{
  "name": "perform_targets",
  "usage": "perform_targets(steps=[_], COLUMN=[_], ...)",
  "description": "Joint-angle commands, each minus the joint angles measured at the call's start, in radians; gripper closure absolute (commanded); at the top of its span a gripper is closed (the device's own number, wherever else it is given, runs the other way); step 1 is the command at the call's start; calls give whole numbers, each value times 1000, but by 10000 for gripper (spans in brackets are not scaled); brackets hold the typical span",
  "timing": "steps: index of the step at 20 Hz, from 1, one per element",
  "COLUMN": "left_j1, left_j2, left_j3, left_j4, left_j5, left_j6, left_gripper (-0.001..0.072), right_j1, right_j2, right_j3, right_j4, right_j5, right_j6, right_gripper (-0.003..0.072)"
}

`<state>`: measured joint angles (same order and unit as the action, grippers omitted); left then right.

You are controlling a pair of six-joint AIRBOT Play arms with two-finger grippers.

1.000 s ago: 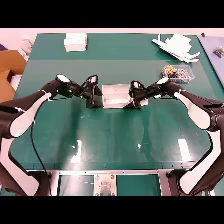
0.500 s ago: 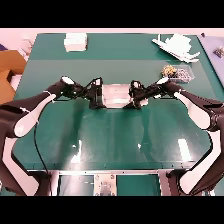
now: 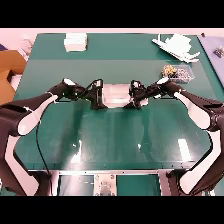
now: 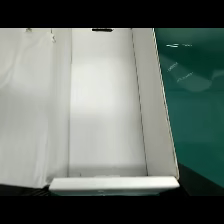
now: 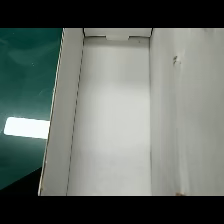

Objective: Fold the box and place the chain.

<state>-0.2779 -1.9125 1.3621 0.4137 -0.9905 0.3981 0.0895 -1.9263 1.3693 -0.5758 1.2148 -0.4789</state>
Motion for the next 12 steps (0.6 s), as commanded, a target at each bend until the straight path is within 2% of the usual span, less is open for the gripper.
perform_targets(steps=[1,7,8,9,12], left_j1=[1,1,1,1,1], left_j2=[-8,-9,-9,-9,-10], left_j3=[0,0,0,0,0], left_j4=[-29,-29,-29,-29,-29], left_j5=[-10,-16,-15,-16,-18], left_j6=[55,48,48,48,48], left_gripper=[12,14,60,166,182], right_j1=[0,0,0,0,0], right_j2=[1,1,1,1,1], right_j3=[0,0,0,0,0], right_j4=[-1,-1,-1,-1,-1], right_j5=[2,2,2,2,2], right_j6=[0,0,0,0,0], right_gripper=[136,136,136,136,136])
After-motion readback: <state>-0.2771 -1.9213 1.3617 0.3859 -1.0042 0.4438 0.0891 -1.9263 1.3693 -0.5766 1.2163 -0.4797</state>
